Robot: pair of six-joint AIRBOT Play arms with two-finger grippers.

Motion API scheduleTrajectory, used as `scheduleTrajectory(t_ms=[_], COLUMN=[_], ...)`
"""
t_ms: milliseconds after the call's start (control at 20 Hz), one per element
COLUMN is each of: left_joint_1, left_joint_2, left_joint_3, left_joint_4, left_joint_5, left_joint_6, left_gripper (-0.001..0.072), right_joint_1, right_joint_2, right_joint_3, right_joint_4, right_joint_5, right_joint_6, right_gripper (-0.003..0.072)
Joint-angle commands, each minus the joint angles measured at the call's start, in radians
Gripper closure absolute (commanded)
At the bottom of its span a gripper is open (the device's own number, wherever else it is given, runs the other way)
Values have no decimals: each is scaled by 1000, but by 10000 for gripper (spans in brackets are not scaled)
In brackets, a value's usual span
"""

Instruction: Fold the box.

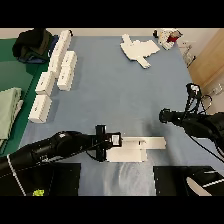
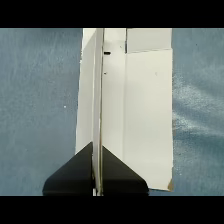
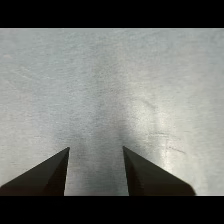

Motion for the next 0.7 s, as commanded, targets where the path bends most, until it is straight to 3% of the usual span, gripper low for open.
scheduleTrajectory(t_ms=[0, 200, 500, 650], left_joint_1=[90, 186, 188, 188], left_joint_2=[-3, -9, -103, -108], left_joint_3=[68, 133, 156, 156], left_joint_4=[5, -12, -34, -145], left_joint_5=[-177, -233, -252, -251], left_joint_6=[-8, 34, 96, 206], left_gripper=[700, 699, 699, 699], right_joint_1=[0, 0, 0, 0], right_joint_2=[0, 0, -26, -42], right_joint_3=[0, -2, -5, -5], right_joint_4=[3, 3, 5, 6], right_joint_5=[0, 1, 0, 1], right_joint_6=[0, 0, 0, 0], right_gripper=[159, 159, 159, 159])
